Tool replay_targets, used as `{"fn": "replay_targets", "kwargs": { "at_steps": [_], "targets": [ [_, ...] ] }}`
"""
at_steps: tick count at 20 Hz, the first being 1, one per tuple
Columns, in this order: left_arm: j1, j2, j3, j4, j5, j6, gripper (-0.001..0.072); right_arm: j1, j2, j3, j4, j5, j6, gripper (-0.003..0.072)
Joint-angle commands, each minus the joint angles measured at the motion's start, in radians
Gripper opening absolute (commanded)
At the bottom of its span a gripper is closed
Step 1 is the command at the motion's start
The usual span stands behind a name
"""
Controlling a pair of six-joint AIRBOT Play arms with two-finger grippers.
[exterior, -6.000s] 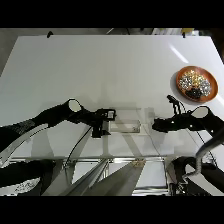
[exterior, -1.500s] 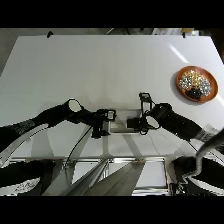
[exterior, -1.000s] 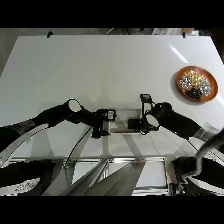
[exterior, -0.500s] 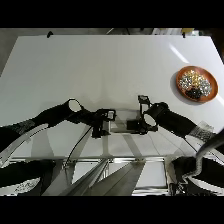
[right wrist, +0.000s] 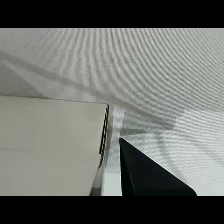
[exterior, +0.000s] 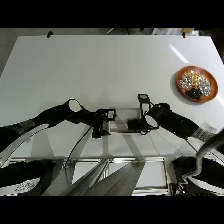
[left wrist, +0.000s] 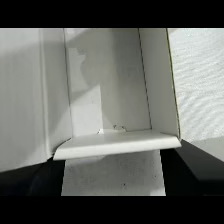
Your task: Fold the box and place the chain.
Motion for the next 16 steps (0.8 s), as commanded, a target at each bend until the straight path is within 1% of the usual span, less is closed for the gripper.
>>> {"fn": "replay_targets", "kwargs": {
  "at_steps": [1,7,8,9,10,11,12,15,16],
  "targets": [
    [0.0,0.001,0.0,0.002,-0.003,0.003,0.0315,0.001,0.012,0.001,-0.014,-0.006,-0.003,0.0197],
    [0.0,0.001,0.0,0.002,-0.003,0.003,0.0315,0.001,0.018,0.001,-0.006,-0.044,-0.003,0.0194],
    [0.0,0.001,0.0,0.002,-0.003,0.003,0.0315,0.001,0.018,0.001,-0.006,-0.047,-0.003,0.0184],
    [0.0,0.001,0.0,0.002,-0.003,0.003,0.0315,0.001,0.018,0.001,-0.006,-0.047,-0.003,0.0153],
    [0.0,0.001,0.0,0.002,-0.003,0.003,0.0315,0.001,0.018,0.001,-0.006,-0.047,-0.003,0.0146],
    [0.0,0.001,0.0,0.002,-0.003,0.003,0.0315,0.001,0.018,0.001,-0.006,-0.046,-0.003,0.0058],
    [0.0,0.001,0.0,0.002,-0.003,0.003,0.0315,0.001,0.018,0.001,-0.006,-0.045,-0.003,0.0016],
    [0.0,0.001,0.0,0.002,-0.003,0.003,0.0315,0.001,0.018,0.001,-0.006,-0.047,-0.004,0.0017],
    [0.0,0.001,0.0,0.002,-0.003,0.003,0.0315,0.001,0.018,0.001,-0.006,-0.047,-0.004,0.0032]
  ]
}}
